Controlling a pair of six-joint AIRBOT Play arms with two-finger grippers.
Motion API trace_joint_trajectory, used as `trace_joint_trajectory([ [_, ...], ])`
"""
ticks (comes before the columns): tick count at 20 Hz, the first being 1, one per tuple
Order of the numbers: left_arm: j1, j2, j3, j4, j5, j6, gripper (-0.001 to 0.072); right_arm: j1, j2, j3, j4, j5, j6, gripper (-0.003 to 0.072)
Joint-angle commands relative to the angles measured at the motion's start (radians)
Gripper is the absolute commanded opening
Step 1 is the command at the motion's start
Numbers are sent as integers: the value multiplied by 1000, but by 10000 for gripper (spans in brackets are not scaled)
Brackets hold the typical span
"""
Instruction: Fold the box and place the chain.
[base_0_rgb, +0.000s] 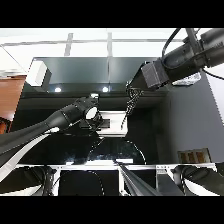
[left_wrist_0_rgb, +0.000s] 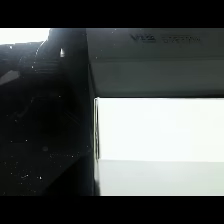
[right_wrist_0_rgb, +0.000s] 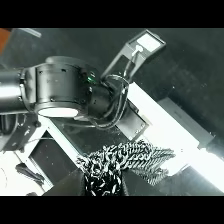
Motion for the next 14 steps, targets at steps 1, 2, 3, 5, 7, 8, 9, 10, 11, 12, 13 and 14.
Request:
trace_joint_trajectory([
  [1, 1, 0, 0, 0, 0, 0, 29, 5, 6, -24, -18, 11, 5, 13],
  [2, 1, 0, 0, 0, 0, 0, 29, 4, 13, -37, -19, 22, 6, 14],
  [3, 1, 0, 0, 0, 0, 0, 29, 4, 23, -54, -29, 29, 7, 13],
  [5, 1, 0, 0, 0, 0, 0, 29, 4, 43, -80, -108, 63, 19, 13],
  [7, 1, 0, 0, 0, 0, 0, 29, 4, 55, -93, -174, 100, 32, 13],
  [8, 1, 0, 0, 0, 0, 0, 29, 5, 55, -100, -171, 114, 37, 13],
  [9, 1, 0, 0, 0, 0, 0, 29, 13, 55, -112, -163, 112, 44, 13],
  [10, 1, 0, 0, 1, 0, 0, 29, 26, 55, -130, -157, 105, 45, 13],
  [11, 1, 0, 0, 1, 1, 0, 29, 47, 55, -161, -143, 86, 45, 13],
  [12, 1, 0, 0, 1, 1, 0, 29, 70, 55, -192, -141, 64, 45, 14],
  [13, 1, 0, 0, 1, 0, 0, 29, 95, 55, -222, -138, 35, 46, 13],
  [14, 1, 0, 0, 1, 0, 0, 29, 119, 55, -254, -122, -3, 48, 13],
])
